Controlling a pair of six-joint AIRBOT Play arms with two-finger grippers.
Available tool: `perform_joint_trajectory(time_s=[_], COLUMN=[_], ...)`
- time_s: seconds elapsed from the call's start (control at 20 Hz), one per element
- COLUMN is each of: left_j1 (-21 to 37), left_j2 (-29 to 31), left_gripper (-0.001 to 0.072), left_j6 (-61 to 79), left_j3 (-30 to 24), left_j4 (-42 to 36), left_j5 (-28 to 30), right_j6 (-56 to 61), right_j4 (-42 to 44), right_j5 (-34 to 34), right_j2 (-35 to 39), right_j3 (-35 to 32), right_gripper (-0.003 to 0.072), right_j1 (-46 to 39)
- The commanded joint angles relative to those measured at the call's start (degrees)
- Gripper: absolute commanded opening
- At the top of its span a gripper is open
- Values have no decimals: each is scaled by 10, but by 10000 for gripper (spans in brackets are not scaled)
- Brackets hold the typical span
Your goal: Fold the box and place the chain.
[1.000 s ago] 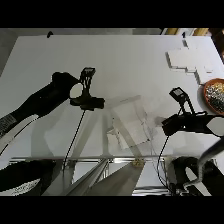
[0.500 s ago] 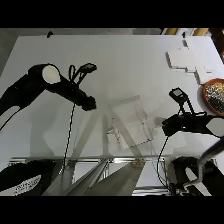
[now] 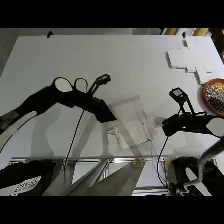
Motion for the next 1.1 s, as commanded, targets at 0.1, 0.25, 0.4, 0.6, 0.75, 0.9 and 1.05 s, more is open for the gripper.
perform_joint_trajectory(time_s=[0.1,0.25,0.4,0.6,0.75,0.9,1.05], left_j1=[-41,-49,-52,-51,-51,-51,-52], left_j2=[-42,-46,-54,-63,-62,-44,-33], left_gripper=[643,621,364,91,6,2,1], left_j6=[66,76,76,80,155,250,261], left_j3=[-9,-9,-9,-9,-8,-5,22], left_j4=[-58,-70,-67,-38,-38,-38,17], left_j5=[96,121,127,122,108,110,89], right_j6=[0,0,0,0,0,0,0], right_j4=[0,2,2,2,5,6,5], right_j5=[-2,-2,-2,-2,-2,8,21], right_j2=[0,0,0,0,2,3,19], right_j3=[0,0,0,0,2,27,70], right_gripper=[18,18,18,18,34,249,307], right_j1=[1,1,1,1,1,1,1])
